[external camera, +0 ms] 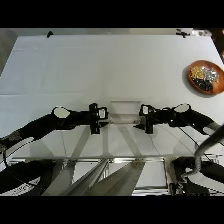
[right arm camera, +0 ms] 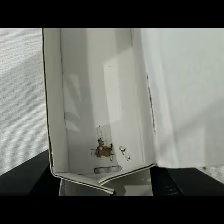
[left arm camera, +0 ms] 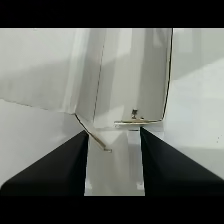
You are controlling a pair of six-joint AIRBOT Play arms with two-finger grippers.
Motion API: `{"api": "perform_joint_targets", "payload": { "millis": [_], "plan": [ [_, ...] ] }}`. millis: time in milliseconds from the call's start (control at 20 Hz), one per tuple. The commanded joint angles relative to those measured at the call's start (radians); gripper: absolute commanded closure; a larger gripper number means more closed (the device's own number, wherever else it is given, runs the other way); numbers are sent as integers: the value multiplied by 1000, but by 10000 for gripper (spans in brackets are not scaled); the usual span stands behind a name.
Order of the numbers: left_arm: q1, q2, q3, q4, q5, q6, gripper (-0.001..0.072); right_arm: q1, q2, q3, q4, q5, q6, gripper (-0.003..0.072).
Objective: Fold the box and place the chain.
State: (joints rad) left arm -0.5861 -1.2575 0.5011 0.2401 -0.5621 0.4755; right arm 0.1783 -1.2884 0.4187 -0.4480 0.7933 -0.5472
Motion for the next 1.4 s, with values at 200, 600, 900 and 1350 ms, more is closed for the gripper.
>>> {"api": "perform_joint_targets", "payload": {
  "millis": [200, 600, 900, 1350],
  "plan": [
    [-3, -29, 1, -60, -44, 26, 397, 0, 0, 0, 0, 0, 0, 226],
    [-37, -75, 11, -216, 1, 136, 397, 0, 0, 0, 0, 0, 0, 226],
    [-39, -75, 11, -251, 12, 153, 537, 0, 0, 0, 0, 0, 0, 226],
    [-76, -76, 11, -272, 11, 153, 401, 0, 0, 0, 0, 0, 1, 226]
  ]
}}
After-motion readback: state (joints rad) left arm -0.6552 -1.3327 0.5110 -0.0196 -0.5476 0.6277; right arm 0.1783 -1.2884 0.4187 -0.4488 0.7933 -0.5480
